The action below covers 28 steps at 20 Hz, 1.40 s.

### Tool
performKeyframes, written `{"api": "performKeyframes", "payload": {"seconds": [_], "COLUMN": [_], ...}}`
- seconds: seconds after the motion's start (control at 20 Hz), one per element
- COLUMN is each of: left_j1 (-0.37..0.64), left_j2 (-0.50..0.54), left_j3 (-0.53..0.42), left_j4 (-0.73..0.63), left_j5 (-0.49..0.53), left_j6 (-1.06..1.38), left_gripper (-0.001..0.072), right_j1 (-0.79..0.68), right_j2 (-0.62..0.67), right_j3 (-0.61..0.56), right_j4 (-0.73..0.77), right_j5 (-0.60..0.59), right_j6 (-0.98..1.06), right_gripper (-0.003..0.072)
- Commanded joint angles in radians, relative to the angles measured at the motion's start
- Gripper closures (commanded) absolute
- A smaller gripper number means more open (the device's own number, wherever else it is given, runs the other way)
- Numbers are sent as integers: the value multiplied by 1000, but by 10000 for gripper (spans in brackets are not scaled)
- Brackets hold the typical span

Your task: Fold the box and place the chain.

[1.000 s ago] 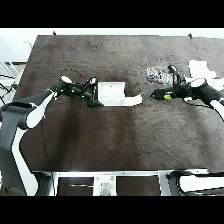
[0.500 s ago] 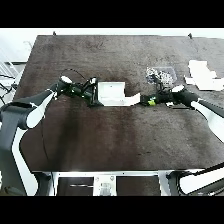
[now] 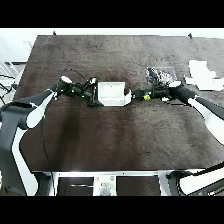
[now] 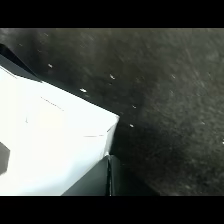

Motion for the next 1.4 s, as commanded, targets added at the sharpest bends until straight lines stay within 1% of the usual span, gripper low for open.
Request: {"api": "performKeyframes", "payload": {"seconds": [0.0,0.05,0.1,0.15,0.25,0.3,0.35,0.4,0.9,1.05,1.2,1.35], "left_j1": [1,1,1,1,1,1,1,1,1,1,1,1], "left_j2": [0,0,0,0,0,0,0,0,0,0,0,0], "left_j3": [1,1,1,1,1,1,1,1,1,1,1,1], "left_j4": [0,0,0,0,0,0,0,0,0,0,0,0], "left_j5": [0,0,1,1,1,1,1,1,0,0,1,0], "left_j6": [0,0,0,0,0,0,0,0,0,0,0,0], "left_gripper": [292,292,292,292,292,292,292,292,292,292,292,291], "right_j1": [5,8,12,16,24,27,30,34,78,97,124,149], "right_j2": [5,5,5,4,4,4,4,4,4,4,4,3], "right_j3": [24,25,24,24,27,27,27,27,29,58,101,124], "right_j4": [24,38,38,38,38,42,44,49,36,-26,-148,-223], "right_j5": [30,35,35,34,34,34,34,34,7,6,-1,-12], "right_j6": [1,0,0,0,0,1,2,10,89,146,253,323], "right_gripper": [469,363,314,288,286,260,180,123,122,123,123,123]}}
